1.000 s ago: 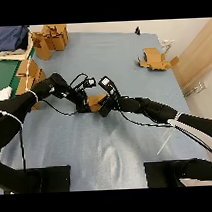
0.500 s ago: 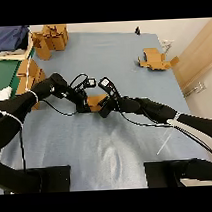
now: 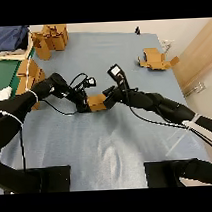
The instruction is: Fold the box.
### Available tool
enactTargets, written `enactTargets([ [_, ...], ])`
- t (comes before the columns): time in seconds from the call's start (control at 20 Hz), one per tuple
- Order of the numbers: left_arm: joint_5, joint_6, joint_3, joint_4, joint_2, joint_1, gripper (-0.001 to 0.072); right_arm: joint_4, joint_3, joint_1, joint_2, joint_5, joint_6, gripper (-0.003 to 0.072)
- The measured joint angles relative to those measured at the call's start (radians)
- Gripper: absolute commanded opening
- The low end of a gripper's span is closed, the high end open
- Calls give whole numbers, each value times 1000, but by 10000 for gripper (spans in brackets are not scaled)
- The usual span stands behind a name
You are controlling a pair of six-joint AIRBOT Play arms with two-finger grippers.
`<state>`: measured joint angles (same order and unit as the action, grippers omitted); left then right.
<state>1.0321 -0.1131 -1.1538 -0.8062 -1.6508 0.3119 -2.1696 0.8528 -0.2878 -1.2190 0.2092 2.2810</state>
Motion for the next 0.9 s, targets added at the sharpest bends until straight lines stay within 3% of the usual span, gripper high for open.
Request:
enactTargets([
  [0.05, 0, -8, -4, -3, 1, 0, 174, -5, 1, 21, 34, -17, -3, 1],
  [0.1, -4, -23, -8, -6, 3, 0, 24, -6, 1, 46, 61, -19, -6, 1],
  [0.35, 4, -135, -58, -8, 47, -6, 24, 14, 0, 194, 165, 70, -36, 1],
  [0.55, 8, -376, -134, -80, 125, -28, 22, 77, 1, 272, 193, 159, -92, 1],
  [0.65, 8, -541, -172, -176, 178, -36, 22, 111, 1, 290, 198, 186, -112, 1],
  [0.9, 69, -998, -209, -573, 362, -44, 21, 145, 0, 306, 203, 227, -132, 2],
])
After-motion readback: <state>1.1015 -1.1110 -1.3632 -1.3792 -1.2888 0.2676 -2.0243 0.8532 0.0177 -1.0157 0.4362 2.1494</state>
